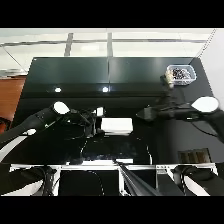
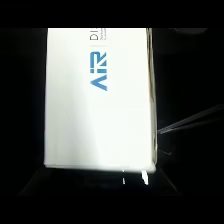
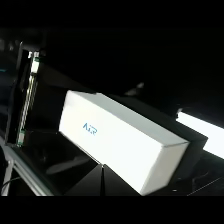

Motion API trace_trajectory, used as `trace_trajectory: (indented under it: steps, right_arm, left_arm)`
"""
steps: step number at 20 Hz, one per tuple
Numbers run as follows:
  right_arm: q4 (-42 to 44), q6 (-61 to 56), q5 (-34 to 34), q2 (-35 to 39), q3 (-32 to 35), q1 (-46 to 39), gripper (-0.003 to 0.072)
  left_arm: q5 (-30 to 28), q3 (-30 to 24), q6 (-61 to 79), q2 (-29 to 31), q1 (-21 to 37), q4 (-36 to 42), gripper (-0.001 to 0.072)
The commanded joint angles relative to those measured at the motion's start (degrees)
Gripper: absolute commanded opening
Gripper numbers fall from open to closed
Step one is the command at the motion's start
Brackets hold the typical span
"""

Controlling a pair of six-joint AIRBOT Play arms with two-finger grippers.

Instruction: Fold the box and place the chain.

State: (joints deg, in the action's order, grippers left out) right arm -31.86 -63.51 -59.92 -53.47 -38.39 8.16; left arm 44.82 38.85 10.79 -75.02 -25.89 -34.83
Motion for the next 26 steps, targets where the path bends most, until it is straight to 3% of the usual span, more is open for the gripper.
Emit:
trace_trajectory:
  steps: [1,5,7,9,14,20,26]
  right_arm:
    - [-5.4,-2.9,-7.1,7.1,-0.1,-9.9,0.0014]
    - [-7.1,-3.0,-10.6,7.8,-0.1,-13.7,0.0014]
    - [-7.5,-3.0,-9.8,7.8,-0.1,-13.7,0.0014]
    - [-7.4,-3.0,-9.2,7.8,-0.1,-13.7,0.0014]
    - [-7.8,-2.9,-9.1,7.8,-0.1,-13.7,0.0014]
    - [-9.2,-2.9,-8.3,7.8,-0.1,-13.7,0.0014]
    - [-9.2,-2.9,-8.0,7.8,-0.1,-13.7,0.0014]
  left_arm:
    - [-1.5,0.4,-4.7,2.3,0.7,-1.6,0.0714]
    - [8.4,5.0,-6.1,6.4,-0.2,-3.4,0.0713]
    - [8.8,8.4,-8.1,5.9,-2.2,-3.4,0.0711]
    - [6.4,11.7,-9.0,2.7,-4.9,-3.5,0.0709]
    - [7.1,20.3,-18.4,-9.6,-8.3,-3.4,0.0710]
    - [13.9,21.6,-21.8,-11.7,-8.3,-3.6,0.0710]
    - [14.4,21.7,-21.5,-11.7,-8.3,-4.0,0.0710]
